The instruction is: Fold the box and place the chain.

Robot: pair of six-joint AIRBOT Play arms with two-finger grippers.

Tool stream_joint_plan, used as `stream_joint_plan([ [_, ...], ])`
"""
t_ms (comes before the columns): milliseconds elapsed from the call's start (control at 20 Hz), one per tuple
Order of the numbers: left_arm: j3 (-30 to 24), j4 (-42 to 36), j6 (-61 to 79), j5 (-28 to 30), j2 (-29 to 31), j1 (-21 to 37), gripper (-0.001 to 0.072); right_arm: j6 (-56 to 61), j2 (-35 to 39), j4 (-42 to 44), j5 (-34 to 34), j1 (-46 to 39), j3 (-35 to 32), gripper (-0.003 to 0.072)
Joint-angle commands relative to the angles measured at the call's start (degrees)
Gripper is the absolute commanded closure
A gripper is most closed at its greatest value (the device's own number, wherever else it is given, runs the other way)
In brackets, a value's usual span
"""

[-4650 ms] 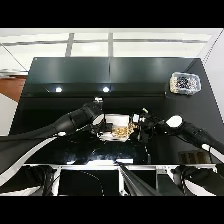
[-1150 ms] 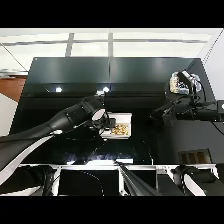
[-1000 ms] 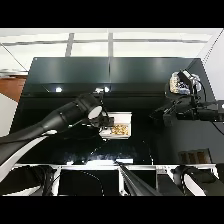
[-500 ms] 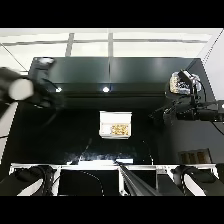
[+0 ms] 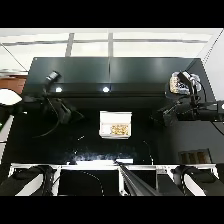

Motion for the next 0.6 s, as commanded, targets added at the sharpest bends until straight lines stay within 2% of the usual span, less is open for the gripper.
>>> stream_joint_plan([
  [0, -3.04, -2.21, 29.07, 1.60, -4.07, -7.21, -0.0003, 0.66, 0.02, -2.99, -0.22, 0.00, 0.04, -0.0016],
  [150, -3.04, 1.55, 36.33, 4.61, -7.72, -11.93, -0.0003, 0.66, 0.02, -4.68, -0.59, 0.00, 0.04, -0.0019],
  [350, -3.02, 1.53, 40.52, 5.05, -14.84, -12.09, -0.0003, 0.63, 0.02, -4.66, -3.72, 0.00, 0.04, -0.0019],
  [550, -3.02, -3.21, 40.83, 5.84, -17.66, -12.37, -0.0003, 0.63, 0.02, -4.68, -5.07, 0.00, 0.04, -0.0019],
])
